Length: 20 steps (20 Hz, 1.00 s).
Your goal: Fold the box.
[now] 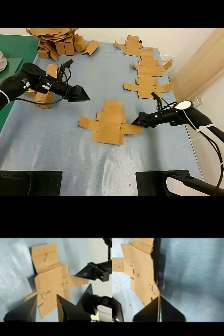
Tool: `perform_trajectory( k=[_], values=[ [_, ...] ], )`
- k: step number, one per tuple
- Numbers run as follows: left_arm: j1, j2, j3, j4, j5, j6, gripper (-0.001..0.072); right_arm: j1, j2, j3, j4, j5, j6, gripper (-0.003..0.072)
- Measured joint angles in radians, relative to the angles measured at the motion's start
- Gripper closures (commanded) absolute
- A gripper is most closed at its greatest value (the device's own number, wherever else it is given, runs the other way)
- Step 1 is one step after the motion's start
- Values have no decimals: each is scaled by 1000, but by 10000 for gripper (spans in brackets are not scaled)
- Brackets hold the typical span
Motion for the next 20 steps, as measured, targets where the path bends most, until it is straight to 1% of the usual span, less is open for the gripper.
perform_trajectory(
  k=[1, 2, 4, 7, 11, 14, 17, 18, 19, 20],
  values=[
    [6, 2, -29, -14, -19, 9, 356, 43, 2, -8, 6, -29, -2, 326],
    [12, 3, -51, -28, -35, 19, 356, 82, 3, -14, 14, -55, -5, 320],
    [18, 7, -85, -54, -63, 39, 356, 133, -1, -22, 19, -94, -6, 320],
    [22, 9, -112, -77, -94, 55, 356, 169, -29, -33, 3, -127, 4, 320],
    [24, 9, -124, -91, -136, 63, 356, 184, -81, -48, -51, -150, 69, 320],
    [24, 9, -127, -95, -161, 64, 356, 188, -101, -57, -45, -157, 91, 320],
    [24, 9, -128, -97, -177, 66, 356, 193, -111, -63, -8, -150, 95, 336],
    [24, 9, -129, -97, -184, 66, 356, 195, -113, -63, 2, -141, 95, 401],
    [24, 9, -129, -98, -192, 66, 356, 196, -114, -66, 13, -130, 95, 405],
    [24, 9, -129, -98, -200, 66, 356, 200, -116, -68, 28, -91, 97, 404]
  ],
)
